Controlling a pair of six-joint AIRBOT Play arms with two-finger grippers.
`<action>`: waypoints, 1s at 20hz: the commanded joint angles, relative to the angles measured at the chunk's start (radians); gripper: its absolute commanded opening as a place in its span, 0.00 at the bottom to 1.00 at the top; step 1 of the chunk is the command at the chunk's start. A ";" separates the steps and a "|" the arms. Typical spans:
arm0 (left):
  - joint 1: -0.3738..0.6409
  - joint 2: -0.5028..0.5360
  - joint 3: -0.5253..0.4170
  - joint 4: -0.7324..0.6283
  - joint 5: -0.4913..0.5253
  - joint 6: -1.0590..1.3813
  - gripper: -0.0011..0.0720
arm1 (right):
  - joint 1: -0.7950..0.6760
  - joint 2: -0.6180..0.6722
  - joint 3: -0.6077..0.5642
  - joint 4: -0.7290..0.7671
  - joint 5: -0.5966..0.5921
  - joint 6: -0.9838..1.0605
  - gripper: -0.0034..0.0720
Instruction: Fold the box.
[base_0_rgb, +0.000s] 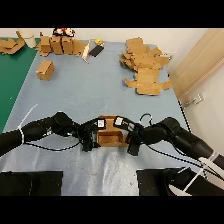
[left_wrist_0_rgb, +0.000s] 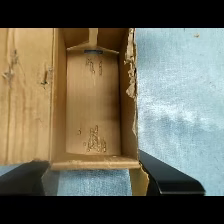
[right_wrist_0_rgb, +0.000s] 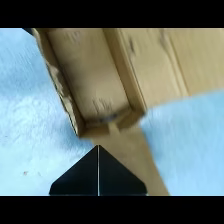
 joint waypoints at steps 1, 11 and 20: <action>0.000 0.000 0.000 0.002 0.000 0.003 0.67 | -0.032 0.110 0.026 -0.187 -0.130 0.492 0.05; 0.000 0.000 0.000 0.002 0.000 0.003 0.67 | -0.406 0.160 -0.097 -0.169 -0.039 0.879 0.05; 0.000 0.000 0.000 0.002 0.000 0.003 0.67 | -0.245 -0.034 -0.150 0.149 0.151 0.735 0.05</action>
